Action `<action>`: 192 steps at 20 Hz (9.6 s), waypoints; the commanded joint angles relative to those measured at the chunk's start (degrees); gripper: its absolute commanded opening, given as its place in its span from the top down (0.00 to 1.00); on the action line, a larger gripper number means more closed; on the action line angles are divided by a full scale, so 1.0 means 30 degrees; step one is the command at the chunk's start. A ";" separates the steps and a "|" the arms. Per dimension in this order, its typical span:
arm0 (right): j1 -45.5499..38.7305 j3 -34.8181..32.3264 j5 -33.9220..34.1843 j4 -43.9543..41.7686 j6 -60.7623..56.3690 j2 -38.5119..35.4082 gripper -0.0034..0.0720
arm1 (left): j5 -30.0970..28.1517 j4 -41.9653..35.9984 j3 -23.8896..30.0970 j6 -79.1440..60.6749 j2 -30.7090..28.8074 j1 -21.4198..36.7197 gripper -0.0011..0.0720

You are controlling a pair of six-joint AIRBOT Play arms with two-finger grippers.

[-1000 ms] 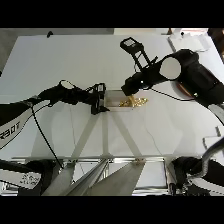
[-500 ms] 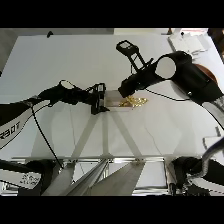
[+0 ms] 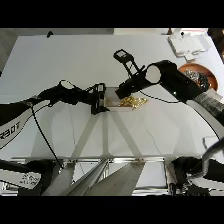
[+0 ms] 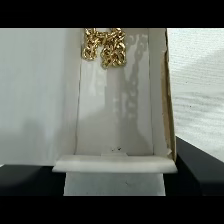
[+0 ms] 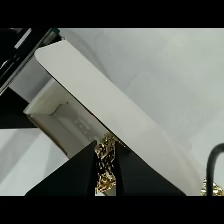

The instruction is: Fold the box and place the chain.

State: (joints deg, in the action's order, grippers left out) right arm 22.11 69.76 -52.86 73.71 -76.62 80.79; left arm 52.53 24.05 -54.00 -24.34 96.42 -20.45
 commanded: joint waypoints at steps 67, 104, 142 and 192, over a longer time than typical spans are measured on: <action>-0.6003 -0.4022 -0.1559 -0.3840 1.9934 -0.1501 0.95 | -0.0007 0.0000 -0.0015 -0.0007 -0.0007 0.0000 0.75; -0.6754 -0.4750 -0.1727 -0.5304 2.4880 -0.0998 0.21 | -0.0007 0.0000 -0.0015 -0.0007 -0.0007 0.0000 0.75; -0.4379 -0.4699 -0.0357 -0.8801 2.3693 -0.2346 0.95 | -0.0007 0.0000 -0.0015 -0.0007 -0.0007 0.0000 0.75; -0.6441 -0.6273 0.0022 -0.5515 2.4334 0.0102 0.95 | -0.0007 0.0007 -0.0015 0.0000 -0.0007 0.0000 0.75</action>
State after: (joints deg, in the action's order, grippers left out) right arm 2.72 50.78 -53.54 58.94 1.37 84.66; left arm 52.51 24.05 -54.00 -24.36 96.42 -20.45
